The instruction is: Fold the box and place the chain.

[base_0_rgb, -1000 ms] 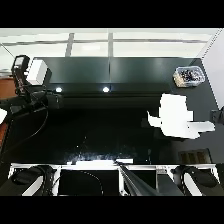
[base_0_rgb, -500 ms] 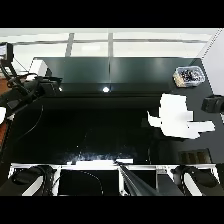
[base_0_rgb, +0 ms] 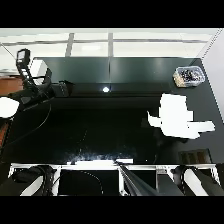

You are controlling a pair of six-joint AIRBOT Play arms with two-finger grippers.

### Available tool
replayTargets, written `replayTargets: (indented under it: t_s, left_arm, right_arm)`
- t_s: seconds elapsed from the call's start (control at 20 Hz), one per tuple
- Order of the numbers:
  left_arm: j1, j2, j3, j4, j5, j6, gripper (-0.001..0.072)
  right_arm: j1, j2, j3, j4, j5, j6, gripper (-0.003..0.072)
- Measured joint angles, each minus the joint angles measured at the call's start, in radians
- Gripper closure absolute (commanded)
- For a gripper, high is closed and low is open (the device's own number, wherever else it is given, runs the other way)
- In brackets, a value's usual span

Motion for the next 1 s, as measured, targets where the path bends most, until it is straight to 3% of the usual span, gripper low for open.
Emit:
replayTargets:
  t_s: [0.25,0.45,0.65,0.9,0.95,1.0]
  left_arm:
    - [0.0,-0.039,0.0,-0.007,-0.014,0.0,0.0005]
    - [0.0,-0.047,0.0,-0.011,-0.014,0.003,0.0005]
    - [0.0,-0.049,0.0,-0.016,-0.016,0.005,0.0005]
    - [0.0,-0.05,0.0,-0.031,-0.016,0.006,0.0005]
    - [0.0,-0.05,0.0,-0.031,-0.016,0.006,0.0005]
    - [0.0,-0.05,0.0,-0.031,-0.016,0.006,0.0005]
  right_arm:
    - [-0.436,-0.324,0.11,0.61,0.191,-0.342,-0.0011]
    - [-0.541,-0.525,0.155,0.87,0.322,-0.561,-0.0011]
    - [-0.476,-0.692,0.235,0.86,0.466,-0.663,-0.001]
    - [-0.404,-0.801,0.279,0.875,0.542,-0.732,-0.0009]
    - [-0.396,-0.813,0.282,0.877,0.561,-0.74,0.0007]
    - [-0.392,-0.82,0.284,0.878,0.576,-0.745,0.0161]
